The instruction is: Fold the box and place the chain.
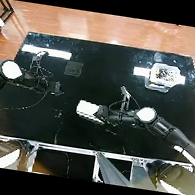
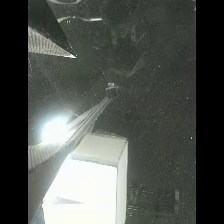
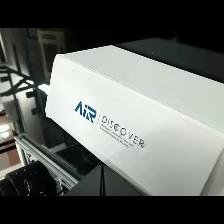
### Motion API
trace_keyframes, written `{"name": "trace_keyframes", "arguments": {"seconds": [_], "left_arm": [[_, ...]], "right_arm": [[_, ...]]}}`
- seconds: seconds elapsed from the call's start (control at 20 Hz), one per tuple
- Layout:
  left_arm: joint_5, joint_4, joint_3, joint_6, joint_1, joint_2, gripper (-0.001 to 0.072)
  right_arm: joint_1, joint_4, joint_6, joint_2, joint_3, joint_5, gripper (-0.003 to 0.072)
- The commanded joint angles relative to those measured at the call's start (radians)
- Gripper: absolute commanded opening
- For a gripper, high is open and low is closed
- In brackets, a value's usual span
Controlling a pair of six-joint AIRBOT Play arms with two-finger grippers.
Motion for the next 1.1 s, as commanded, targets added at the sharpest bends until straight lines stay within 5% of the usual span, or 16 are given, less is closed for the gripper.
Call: {"name": "trace_keyframes", "arguments": {"seconds": [0.0,0.45,1.05], "left_arm": [[0.0,-0.004,0.0,0.0,0.0,-0.001,0.0626],[-0.003,-0.004,0.0,0.0,0.0,-0.001,0.0626],[-0.004,-0.006,0.0,0.0,0.0,-0.001,0.0626]], "right_arm": [[0.002,0.008,-0.001,-0.003,0.0,-0.01,0.0022],[-0.003,0.087,-0.038,-0.003,0.001,0.053,0.0022],[-0.016,-0.024,0.01,-0.005,0.0,-0.013,0.0022]]}}
